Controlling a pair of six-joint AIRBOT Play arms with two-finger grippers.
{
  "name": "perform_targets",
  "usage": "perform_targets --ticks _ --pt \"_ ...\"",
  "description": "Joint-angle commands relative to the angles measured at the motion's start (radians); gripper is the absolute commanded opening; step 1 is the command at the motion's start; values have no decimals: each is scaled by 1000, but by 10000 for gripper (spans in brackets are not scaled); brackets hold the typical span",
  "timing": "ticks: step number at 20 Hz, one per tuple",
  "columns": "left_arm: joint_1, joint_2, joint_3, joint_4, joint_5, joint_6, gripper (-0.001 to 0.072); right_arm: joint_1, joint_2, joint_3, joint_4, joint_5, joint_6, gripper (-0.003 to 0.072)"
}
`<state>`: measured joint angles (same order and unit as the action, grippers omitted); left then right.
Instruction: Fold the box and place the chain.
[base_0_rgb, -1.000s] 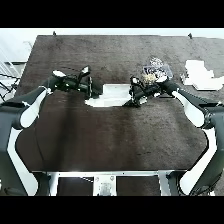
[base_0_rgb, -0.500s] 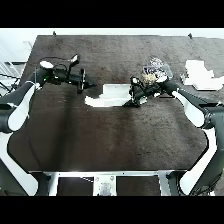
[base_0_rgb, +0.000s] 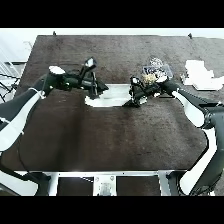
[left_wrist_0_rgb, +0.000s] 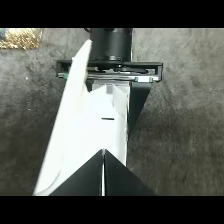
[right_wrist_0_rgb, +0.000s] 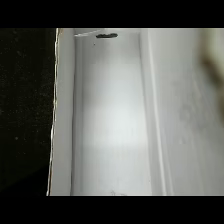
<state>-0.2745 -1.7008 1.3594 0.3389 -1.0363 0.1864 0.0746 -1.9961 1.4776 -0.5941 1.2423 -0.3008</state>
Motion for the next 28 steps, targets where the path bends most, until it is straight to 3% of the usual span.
perform_targets --ticks 1,8,17,28 --pt "-47 5 -45 19 130 -6 14 1 0 0 0 0 0 580" --pt "-44 -31 -25 14 262 -36 16 1 0 0 0 0 0 580" --pt "-43 -155 124 19 327 -67 17 1 0 0 0 0 0 580" --pt "-44 -218 123 37 272 -93 17 1 0 0 0 0 0 580"
